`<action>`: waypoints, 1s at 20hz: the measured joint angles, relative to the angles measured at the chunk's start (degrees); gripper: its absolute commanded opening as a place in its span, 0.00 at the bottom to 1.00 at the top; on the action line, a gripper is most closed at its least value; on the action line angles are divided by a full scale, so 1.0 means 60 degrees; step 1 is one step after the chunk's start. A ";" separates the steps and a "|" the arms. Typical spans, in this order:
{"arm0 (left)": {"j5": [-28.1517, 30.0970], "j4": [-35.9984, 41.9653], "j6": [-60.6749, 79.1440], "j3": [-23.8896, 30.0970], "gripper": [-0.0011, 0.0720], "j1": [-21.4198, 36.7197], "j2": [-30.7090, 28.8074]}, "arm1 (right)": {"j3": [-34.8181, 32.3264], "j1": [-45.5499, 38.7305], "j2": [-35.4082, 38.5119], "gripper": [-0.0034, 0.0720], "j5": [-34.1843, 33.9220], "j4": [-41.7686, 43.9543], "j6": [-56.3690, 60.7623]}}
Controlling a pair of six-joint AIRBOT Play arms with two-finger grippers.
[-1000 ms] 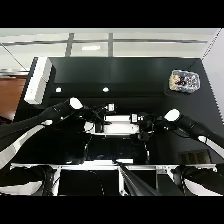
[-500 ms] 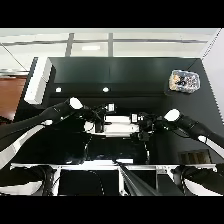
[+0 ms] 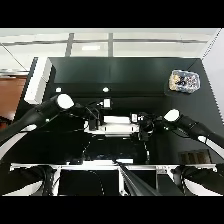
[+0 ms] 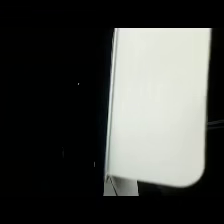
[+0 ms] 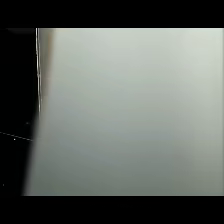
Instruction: Fold the box and place the chain.
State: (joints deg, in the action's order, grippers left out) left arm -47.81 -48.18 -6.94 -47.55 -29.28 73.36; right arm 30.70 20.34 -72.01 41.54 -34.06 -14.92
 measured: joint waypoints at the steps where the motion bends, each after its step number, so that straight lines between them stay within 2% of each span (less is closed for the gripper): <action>1: -0.0255 -0.0525 -0.0634 0.0000 0.61 0.0033 -0.0295 | 0.0000 0.0000 0.0000 0.67 -0.0007 0.0000 0.0007; 2: -0.0637 -0.0943 -0.1213 -0.0004 0.39 0.0058 -0.0546 | 0.0000 0.0000 0.0000 0.67 -0.0015 0.0000 0.0018; 3: -0.1038 -0.1319 -0.1800 0.0000 0.12 0.0073 -0.0769 | 0.0000 0.0000 0.0000 0.67 -0.0018 0.0000 0.0018; 4: -0.1446 -0.1548 -0.2317 -0.0004 0.05 0.0084 -0.0925 | 0.0000 0.0000 0.0000 0.67 -0.0022 0.0000 0.0022; 7: -0.2612 -0.1253 -0.3417 0.0131 0.05 0.0069 -0.1158 | 0.0000 0.0000 0.0000 0.67 -0.0029 0.0000 0.0022; 10: -0.2459 0.0452 -0.3763 0.0510 0.05 -0.0004 -0.1198 | 0.0000 0.0000 0.0000 0.66 -0.0033 0.0000 0.0022; 12: -0.1406 0.1785 -0.3585 0.0769 0.05 -0.0044 -0.1202 | 0.0000 0.0000 0.0000 0.21 -0.0033 -0.0004 0.0022; 14: 0.0062 0.2943 -0.3118 0.0951 0.05 -0.0066 -0.1147 | 0.0000 0.0000 0.0000 0.23 -0.0018 -0.0018 0.0022; 17: 0.1865 0.3708 -0.2626 0.1067 0.05 -0.0073 -0.0827 | 0.0000 0.0000 0.0000 0.23 0.0029 -0.0044 0.0018; 20: 0.2663 0.3657 -0.2382 0.1104 0.05 -0.0076 -0.0229 | 0.0004 0.0000 0.0000 0.23 0.0058 -0.0062 0.0018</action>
State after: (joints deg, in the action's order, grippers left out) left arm -31.83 -26.24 -21.23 -40.93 -29.74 71.99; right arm 30.72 20.34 -72.01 41.89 -34.44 -14.81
